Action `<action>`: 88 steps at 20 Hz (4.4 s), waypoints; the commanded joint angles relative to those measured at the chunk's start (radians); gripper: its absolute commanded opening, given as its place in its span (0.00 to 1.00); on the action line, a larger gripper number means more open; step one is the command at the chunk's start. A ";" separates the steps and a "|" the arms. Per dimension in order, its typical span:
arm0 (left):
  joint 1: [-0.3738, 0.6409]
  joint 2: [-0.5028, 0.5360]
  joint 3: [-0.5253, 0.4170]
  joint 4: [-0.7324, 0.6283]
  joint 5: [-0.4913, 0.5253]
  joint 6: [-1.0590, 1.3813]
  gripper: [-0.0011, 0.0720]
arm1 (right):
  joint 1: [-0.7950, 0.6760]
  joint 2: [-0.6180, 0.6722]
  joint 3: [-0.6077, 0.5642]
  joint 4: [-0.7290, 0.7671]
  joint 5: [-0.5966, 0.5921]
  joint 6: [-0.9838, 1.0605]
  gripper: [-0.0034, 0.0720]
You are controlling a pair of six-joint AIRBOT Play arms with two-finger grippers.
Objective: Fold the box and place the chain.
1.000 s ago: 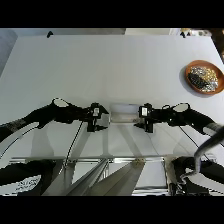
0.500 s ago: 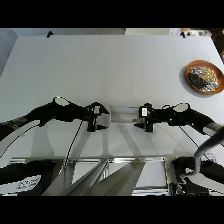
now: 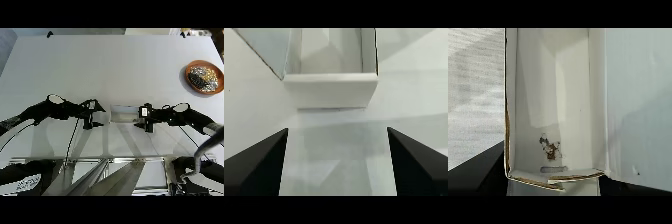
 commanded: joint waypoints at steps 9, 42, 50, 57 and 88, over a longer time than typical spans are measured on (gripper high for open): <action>-0.039 -0.068 0.058 -0.031 -0.022 0.043 0.97 | 0.000 0.001 0.000 0.001 0.001 0.001 0.47; -0.143 -0.101 0.062 -0.067 0.078 -0.068 0.40 | 0.000 0.001 0.000 0.001 0.001 0.001 0.47; -0.143 -0.101 0.062 -0.067 0.077 -0.068 0.30 | 0.000 0.001 0.000 0.001 0.001 0.001 0.47; -0.143 -0.101 0.062 -0.067 0.077 -0.068 0.30 | 0.000 0.001 0.000 -0.006 -0.020 0.001 0.47; -0.143 -0.101 0.062 -0.067 0.077 -0.068 0.30 | 0.000 0.398 0.000 -0.566 0.045 0.640 0.74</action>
